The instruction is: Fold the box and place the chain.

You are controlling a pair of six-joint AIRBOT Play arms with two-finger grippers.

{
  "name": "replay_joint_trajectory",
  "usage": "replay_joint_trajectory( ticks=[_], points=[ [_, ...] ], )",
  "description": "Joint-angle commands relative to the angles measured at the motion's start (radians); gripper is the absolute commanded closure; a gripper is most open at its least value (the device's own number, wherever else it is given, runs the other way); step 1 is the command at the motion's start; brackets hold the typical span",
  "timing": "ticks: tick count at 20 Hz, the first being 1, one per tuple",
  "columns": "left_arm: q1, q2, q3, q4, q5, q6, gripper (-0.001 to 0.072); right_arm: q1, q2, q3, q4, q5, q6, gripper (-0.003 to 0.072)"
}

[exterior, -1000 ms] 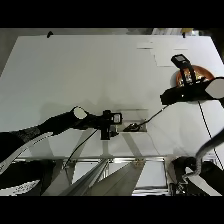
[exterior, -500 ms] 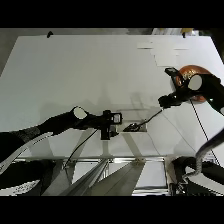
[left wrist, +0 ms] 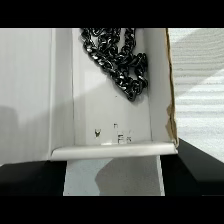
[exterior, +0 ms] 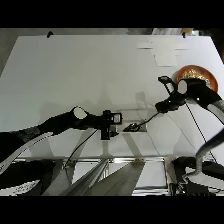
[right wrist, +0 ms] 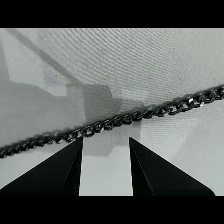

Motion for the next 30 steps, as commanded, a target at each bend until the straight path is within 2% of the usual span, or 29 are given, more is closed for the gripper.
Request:
replay_joint_trajectory(
  ticks=[1,3,6,8,9,12,15,19,21,23,24,25,26,30],
  points=[
    [0.000,0.001,0.000,0.000,0.000,0.000,0.0500,0.002,-0.012,-0.022,-0.011,-0.042,0.007,0.0369],
    [0.000,0.001,0.000,0.000,0.000,0.000,0.0500,0.002,-0.012,-0.022,-0.009,-0.052,0.008,0.0388],
    [0.000,0.001,0.000,0.000,0.000,0.000,0.0500,0.002,-0.012,-0.023,0.010,-0.055,0.006,0.0484],
    [0.000,0.001,0.000,0.000,0.000,0.000,0.0500,0.002,-0.012,-0.023,0.011,-0.055,0.004,0.0640],
    [0.000,0.001,0.000,0.000,0.000,0.000,0.0500,0.002,-0.011,-0.023,0.011,-0.053,-0.005,0.0673],
    [0.000,0.001,0.000,0.000,0.000,0.000,0.0500,0.002,0.025,-0.023,0.010,-0.030,-0.010,0.0674],
    [0.000,0.001,0.000,0.000,0.000,0.000,0.0500,0.002,0.121,-0.023,0.016,0.015,-0.024,0.0674],
    [0.000,0.001,0.000,0.000,0.000,0.000,0.0500,0.002,0.305,-0.029,0.159,0.078,-0.056,0.0674],
    [0.000,0.001,0.000,0.000,0.000,0.000,0.0500,0.002,0.398,-0.041,0.209,0.061,-0.058,0.0674],
    [0.000,0.001,0.000,0.000,0.000,0.000,0.0500,0.002,0.443,-0.056,0.165,0.012,-0.055,0.0671],
    [0.000,0.001,0.000,0.000,0.000,0.000,0.0500,0.002,0.441,-0.059,0.144,0.002,-0.051,0.0603],
    [0.000,0.001,0.000,0.000,0.000,0.000,0.0500,0.001,0.436,-0.065,0.129,-0.013,-0.046,0.0485],
    [0.000,0.001,0.000,0.000,0.000,0.000,0.0500,0.002,0.436,-0.079,0.117,-0.042,-0.046,0.0431],
    [0.000,0.001,0.000,0.000,0.000,0.000,0.0500,0.001,0.414,-0.153,-0.004,-0.187,0.066,0.0433]
  ],
)
